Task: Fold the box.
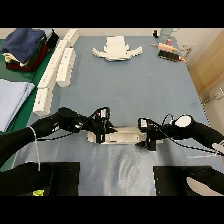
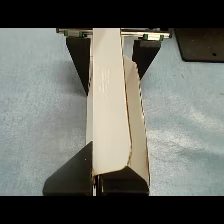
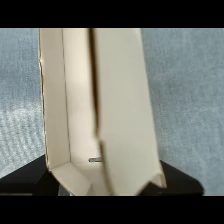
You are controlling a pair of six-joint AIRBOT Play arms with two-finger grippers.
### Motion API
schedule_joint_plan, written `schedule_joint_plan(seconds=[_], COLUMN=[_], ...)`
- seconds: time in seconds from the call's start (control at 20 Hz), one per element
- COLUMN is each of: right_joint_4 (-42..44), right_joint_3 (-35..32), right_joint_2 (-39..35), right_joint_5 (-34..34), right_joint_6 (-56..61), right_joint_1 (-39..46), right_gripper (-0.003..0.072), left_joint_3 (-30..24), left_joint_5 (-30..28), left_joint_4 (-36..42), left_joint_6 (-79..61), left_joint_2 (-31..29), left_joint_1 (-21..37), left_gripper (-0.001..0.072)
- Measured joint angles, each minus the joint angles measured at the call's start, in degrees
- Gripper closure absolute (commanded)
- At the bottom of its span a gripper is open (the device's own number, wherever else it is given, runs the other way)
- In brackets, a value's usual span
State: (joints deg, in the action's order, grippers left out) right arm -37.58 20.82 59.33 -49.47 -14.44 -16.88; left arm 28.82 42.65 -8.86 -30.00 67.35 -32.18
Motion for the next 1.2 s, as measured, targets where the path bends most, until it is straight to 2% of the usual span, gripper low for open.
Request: schedule_joint_plan(seconds=[0.05, 0.1, 0.15, 0.5, 0.7, 0.75, 0.8, 0.85, 0.95, 1.0, 1.05, 1.1, 1.2], right_joint_4=[0.00, 0.00, -0.50, -0.11, 0.04, 0.07, 0.07, 0.07, 0.07, 0.07, 0.07, 0.07, 0.07], right_joint_3=[0.00, 0.00, -0.02, 0.00, 0.00, 0.00, 0.00, 0.00, 0.00, 0.00, 0.00, 0.00, 0.00], right_joint_2=[0.00, 0.00, 0.02, 0.02, 0.04, 0.02, 0.04, 0.02, 0.02, 0.02, 0.02, 0.02, 0.02], right_joint_5=[0.00, -0.15, -0.79, 0.04, 0.07, 0.07, 0.07, 0.07, 0.09, 0.07, 0.09, 0.09, 0.07], right_joint_6=[0.00, 0.00, 0.02, 0.04, 0.02, 0.02, 0.02, 0.02, 0.02, 0.02, 0.02, 0.02, 0.02], right_joint_1=[0.00, 0.00, -0.02, 0.09, 0.09, 0.09, 0.09, 0.09, 0.09, 0.09, 0.09, 0.09, 0.09], right_gripper=[0.0082, 0.0081, 0.0081, 0.0081, 0.0082, 0.0081, 0.0082, 0.0082, 0.0082, 0.0081, 0.0081, 0.0081, 0.0082], left_joint_3=[0.00, 0.00, -0.04, -0.02, 0.04, 0.04, 0.04, 0.04, 0.04, 0.04, 0.04, 0.04, 0.04], left_joint_5=[-0.17, -0.37, -1.81, -1.18, -1.33, -1.44, -1.40, -0.87, 1.53, 3.61, 5.73, 8.41, 12.46], left_joint_4=[0.02, 0.04, -1.01, -0.52, -2.19, -4.85, -8.59, -13.05, -22.49, -26.82, -30.21, -32.59, -34.47], left_joint_6=[0.00, -0.02, -0.02, 2.05, 7.67, 10.88, 15.58, 21.55, 34.42, 41.53, 47.87, 54.36, 64.61], left_joint_2=[0.00, 0.00, 0.20, 0.04, -2.60, -4.04, -5.92, -8.17, -12.96, -15.82, -18.40, -21.11, -25.16], left_joint_1=[0.00, 0.00, 0.00, 0.02, 0.76, 1.40, 2.19, 3.10, 4.94, 5.86, 6.43, 6.73, 6.10], left_gripper=[0.0691, 0.0548, 0.0340, 0.0348, 0.0346, 0.0304, 0.0201, 0.0191, 0.0194, 0.0298, 0.0650, 0.0695, 0.0695])
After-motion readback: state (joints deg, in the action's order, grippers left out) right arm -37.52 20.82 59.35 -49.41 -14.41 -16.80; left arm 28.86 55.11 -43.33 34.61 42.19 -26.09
